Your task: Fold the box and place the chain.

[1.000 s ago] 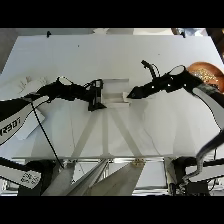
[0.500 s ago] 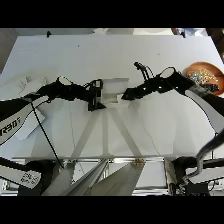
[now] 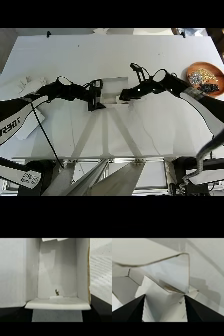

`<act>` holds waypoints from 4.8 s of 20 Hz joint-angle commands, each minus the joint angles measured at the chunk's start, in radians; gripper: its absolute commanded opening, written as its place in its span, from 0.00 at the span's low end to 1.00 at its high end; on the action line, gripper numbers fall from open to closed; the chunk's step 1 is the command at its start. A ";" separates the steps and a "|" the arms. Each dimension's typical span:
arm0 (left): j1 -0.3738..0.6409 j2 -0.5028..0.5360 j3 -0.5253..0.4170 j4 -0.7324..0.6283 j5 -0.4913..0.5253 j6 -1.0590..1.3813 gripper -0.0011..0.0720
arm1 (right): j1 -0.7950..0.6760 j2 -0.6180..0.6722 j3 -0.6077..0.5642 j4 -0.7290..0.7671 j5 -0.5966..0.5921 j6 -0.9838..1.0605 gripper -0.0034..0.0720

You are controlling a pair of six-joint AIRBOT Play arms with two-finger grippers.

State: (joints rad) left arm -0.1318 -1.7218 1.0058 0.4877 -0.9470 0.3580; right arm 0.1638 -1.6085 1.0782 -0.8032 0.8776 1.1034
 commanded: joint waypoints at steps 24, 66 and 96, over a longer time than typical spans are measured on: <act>-0.001 -0.001 0.000 0.000 0.001 0.000 0.31 | 0.114 0.060 0.002 -0.451 -0.061 0.457 0.59; -0.001 -0.001 0.000 0.000 0.001 0.000 0.31 | 0.333 -0.055 0.151 -0.891 0.060 1.220 0.42; -0.001 0.000 0.000 0.000 0.000 0.000 0.31 | 0.078 0.307 0.208 -1.017 0.270 0.981 0.58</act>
State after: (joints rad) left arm -0.1329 -1.7226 1.0058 0.4866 -0.9463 0.3580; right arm 0.3264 -1.3884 1.2858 -1.7405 1.1141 2.1448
